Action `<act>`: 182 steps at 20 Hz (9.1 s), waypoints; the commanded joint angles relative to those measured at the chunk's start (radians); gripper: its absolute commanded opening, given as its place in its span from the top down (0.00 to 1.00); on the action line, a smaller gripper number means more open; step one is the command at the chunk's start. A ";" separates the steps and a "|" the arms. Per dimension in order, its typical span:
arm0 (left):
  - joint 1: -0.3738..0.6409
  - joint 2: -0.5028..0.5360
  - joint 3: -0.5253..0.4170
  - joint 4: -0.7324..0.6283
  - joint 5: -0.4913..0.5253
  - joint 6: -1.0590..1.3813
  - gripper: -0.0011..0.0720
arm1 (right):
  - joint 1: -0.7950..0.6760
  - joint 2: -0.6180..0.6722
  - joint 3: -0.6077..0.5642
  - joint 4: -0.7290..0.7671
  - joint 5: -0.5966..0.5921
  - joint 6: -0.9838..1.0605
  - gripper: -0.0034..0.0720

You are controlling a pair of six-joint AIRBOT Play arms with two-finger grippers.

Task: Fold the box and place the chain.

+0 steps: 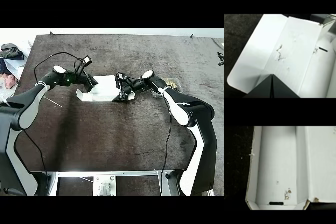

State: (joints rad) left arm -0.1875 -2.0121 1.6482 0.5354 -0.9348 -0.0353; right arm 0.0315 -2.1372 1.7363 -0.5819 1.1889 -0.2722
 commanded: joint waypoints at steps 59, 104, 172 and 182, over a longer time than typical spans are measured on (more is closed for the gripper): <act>-0.003 0.108 -0.079 0.356 -0.209 0.149 0.46 | 0.001 0.000 0.001 0.000 0.000 -0.001 0.52; 0.065 0.057 -0.082 0.145 -0.388 0.240 0.97 | 0.001 0.000 0.001 0.000 0.000 0.000 0.52; 0.108 0.136 -0.198 0.030 -0.232 -0.893 0.64 | 0.001 0.000 0.001 0.000 0.000 0.000 0.52; 0.005 0.136 -0.069 0.261 -0.219 -1.147 0.64 | 0.001 0.000 0.001 0.000 0.000 0.000 0.52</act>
State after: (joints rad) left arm -0.1593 -1.8767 1.5600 0.7288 -1.1683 -1.1015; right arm 0.0315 -2.1376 1.7363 -0.5819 1.1892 -0.2729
